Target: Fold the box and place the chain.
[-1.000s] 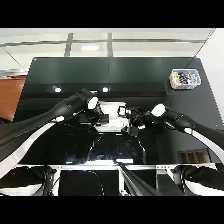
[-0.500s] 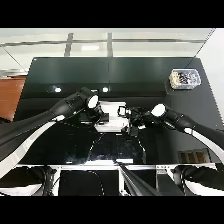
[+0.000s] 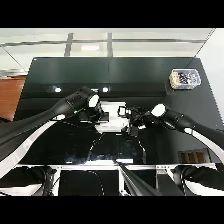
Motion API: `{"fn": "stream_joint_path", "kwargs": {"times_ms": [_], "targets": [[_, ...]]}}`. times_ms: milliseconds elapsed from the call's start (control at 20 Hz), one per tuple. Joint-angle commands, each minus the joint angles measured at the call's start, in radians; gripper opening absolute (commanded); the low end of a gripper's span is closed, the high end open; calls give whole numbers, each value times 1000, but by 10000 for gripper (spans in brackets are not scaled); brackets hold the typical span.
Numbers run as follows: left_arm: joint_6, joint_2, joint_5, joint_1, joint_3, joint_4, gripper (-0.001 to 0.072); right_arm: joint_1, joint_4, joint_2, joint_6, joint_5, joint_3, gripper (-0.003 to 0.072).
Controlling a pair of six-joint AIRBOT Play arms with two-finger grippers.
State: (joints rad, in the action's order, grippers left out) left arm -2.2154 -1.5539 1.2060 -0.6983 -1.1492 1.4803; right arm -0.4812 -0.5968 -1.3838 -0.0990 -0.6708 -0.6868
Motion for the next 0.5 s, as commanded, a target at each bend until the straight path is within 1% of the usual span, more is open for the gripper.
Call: {"fn": "stream_joint_path", "kwargs": {"times_ms": [0, 350, 400, 450], "targets": [[10, -5, -12, 1, -2, 0, 24, -1, 1, 0, 1, 0, 0, 306], [10, -5, -16, 1, -2, -4, 25, -1, 2, 0, 2, -2, 0, 305], [9, -5, -16, 1, -2, -4, 25, 1, -3, 0, 2, -12, 0, 327], [9, -5, -16, 1, -2, -4, 25, 1, -5, 2, 2, -26, 0, 484]]}}
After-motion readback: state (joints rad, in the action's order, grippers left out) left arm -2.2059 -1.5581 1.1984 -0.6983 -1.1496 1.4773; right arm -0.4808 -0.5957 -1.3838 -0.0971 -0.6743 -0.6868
